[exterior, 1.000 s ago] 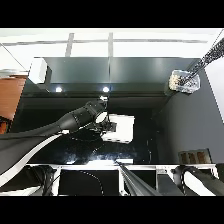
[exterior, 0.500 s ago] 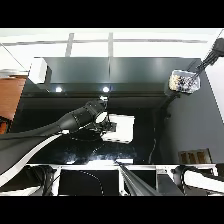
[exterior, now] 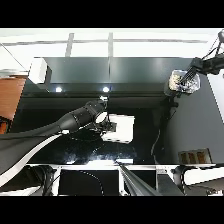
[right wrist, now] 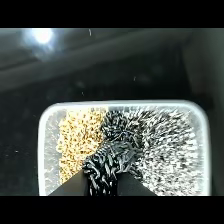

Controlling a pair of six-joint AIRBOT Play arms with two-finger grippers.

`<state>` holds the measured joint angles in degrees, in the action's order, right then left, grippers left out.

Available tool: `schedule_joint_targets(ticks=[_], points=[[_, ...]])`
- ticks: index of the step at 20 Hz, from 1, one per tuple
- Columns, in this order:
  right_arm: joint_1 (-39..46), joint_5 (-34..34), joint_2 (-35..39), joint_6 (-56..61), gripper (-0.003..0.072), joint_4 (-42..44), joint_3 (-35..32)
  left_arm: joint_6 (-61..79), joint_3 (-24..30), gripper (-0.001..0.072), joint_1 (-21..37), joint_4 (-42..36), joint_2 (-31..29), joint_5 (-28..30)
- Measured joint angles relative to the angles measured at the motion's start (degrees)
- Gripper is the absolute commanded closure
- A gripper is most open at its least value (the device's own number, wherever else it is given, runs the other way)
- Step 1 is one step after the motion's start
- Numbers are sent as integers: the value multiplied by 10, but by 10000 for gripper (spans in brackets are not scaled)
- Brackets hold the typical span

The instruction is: Fold the box and place the chain.

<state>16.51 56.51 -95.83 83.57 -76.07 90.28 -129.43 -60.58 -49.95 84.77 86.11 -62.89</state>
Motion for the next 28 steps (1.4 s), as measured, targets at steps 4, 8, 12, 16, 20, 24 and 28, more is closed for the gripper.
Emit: schedule_joint_targets(ticks=[4, 8, 12, 16, 20, 24, 28], points=[[0, -6, -37, 5, 344, 22, 0, 0, 0, 677, 0, -1, 0, 3], [4, -6, -50, 7, 301, 26, 7, 0, 0, 677, 0, -2, 0, 5], [12, -6, -57, 8, 311, 19, 11, 0, 0, 677, 0, -3, 0, 7], [11, -18, -78, 11, 311, 17, 12, 0, 0, 677, 0, -6, 0, 9], [6, -31, -103, 27, 642, 17, 12, 0, 0, 677, 0, -11, 0, 12], [3, -27, -106, 36, 642, 12, 25, 0, 0, 677, 0, -15, 0, 13], [3, -3, -72, 29, 643, -3, 60, 0, 0, 677, 0, -15, 0, 13]])
